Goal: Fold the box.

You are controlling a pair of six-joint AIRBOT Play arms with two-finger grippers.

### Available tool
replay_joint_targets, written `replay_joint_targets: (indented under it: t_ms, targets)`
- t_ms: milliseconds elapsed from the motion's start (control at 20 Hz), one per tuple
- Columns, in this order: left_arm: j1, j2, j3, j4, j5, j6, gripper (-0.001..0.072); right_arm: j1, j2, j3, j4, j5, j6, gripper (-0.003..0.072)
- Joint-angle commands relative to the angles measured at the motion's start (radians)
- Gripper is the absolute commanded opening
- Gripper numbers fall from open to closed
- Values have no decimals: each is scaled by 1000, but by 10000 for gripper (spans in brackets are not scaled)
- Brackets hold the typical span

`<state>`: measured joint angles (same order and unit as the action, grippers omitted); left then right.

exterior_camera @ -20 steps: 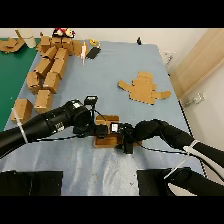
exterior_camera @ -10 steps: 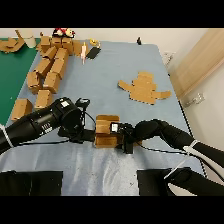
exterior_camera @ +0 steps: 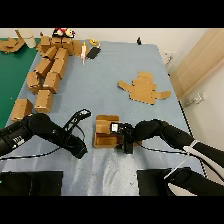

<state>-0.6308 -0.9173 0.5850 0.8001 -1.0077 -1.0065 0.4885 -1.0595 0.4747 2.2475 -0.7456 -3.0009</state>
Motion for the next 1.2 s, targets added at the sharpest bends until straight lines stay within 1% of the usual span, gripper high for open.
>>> replay_joint_targets:
  t_ms: [0,50,150,250,350,500,550,600,650,800,900,1000,1150]
  targets:
    - [93,9,-40,-206,107,569,11,0,-1,0,0,0,0,546]
    - [87,7,-40,-193,163,632,11,0,-1,0,0,0,0,546]
    - [75,7,-40,-183,216,700,11,0,-1,0,0,0,0,546]
    - [75,4,-40,-183,215,736,12,0,-1,0,0,0,0,546]
    - [58,-23,-40,-186,215,818,12,0,-1,0,0,0,0,546]
    - [30,-114,-40,-187,232,869,13,0,-1,0,0,0,0,546]
    - [22,-139,-40,-187,247,869,61,0,-1,0,0,0,0,546]
    - [19,-156,-40,-201,260,868,441,0,-1,0,0,0,0,546]
    - [19,-164,-40,-226,272,866,686,0,-1,0,0,0,0,546]
    - [19,-166,-40,-208,284,866,691,0,-1,0,0,0,0,546]
    - [19,-168,-40,-167,298,875,691,0,-1,0,0,0,0,546]
    - [19,-179,-40,-142,302,942,691,0,-1,0,0,0,0,546]
    - [20,-213,-40,-142,302,1062,691,0,-1,0,0,0,0,546]
